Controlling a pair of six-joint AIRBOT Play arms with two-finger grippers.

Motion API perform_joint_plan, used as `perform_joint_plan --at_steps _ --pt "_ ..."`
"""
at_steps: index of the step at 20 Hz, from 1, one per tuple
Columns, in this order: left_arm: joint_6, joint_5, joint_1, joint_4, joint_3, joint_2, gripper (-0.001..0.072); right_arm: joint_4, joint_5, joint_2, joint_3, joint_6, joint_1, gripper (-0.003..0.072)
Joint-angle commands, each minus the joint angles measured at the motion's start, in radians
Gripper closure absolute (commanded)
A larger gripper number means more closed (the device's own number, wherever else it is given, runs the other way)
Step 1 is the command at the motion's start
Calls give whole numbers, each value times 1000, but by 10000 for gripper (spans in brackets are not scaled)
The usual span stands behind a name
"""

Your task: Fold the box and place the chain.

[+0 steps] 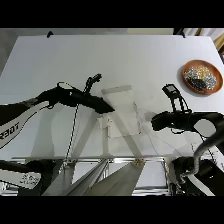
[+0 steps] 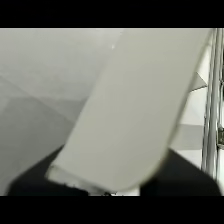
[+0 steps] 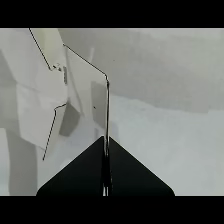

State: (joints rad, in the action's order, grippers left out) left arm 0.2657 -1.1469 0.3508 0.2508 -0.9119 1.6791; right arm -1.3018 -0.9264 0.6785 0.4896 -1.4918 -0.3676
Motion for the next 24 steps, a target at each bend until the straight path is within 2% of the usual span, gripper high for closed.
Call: perform_joint_plan --at_steps 1,2,6,7,8,9,10,15,18,20,22,24 --pt "-34 -23 -4 -2 -5 2 672 0 2 -1 -1 -1 -1 672" --pt "-59 -30 -9 -3 -5 -5 701 0 2 -1 -1 -1 -1 672" --pt "-167 -28 -10 14 -5 -55 705 35 4 -1 0 -1 -1 667" --pt "-199 -29 -10 31 -5 -72 705 45 6 -1 3 0 -1 608" --pt "-227 -29 -8 60 -5 -93 706 45 6 -2 12 -1 -1 467" --pt "-262 -32 -6 95 -5 -119 706 46 2 -3 30 -1 -1 372" --pt "-295 -32 -6 135 -5 -153 703 50 -13 -6 55 -2 -1 359" --pt "-296 -36 9 266 -5 -357 707 45 -104 -63 185 -1 -1 359" --pt "-92 -87 39 429 6 -465 709 42 -192 -138 198 0 -1 360" --pt "-90 -98 64 445 60 -522 710 31 -269 -186 198 -1 -1 360" --pt "-123 -52 106 424 135 -568 710 20 -327 -224 198 0 -1 360" --pt "-200 77 135 345 217 -587 710 15 -346 -243 198 0 -1 361"
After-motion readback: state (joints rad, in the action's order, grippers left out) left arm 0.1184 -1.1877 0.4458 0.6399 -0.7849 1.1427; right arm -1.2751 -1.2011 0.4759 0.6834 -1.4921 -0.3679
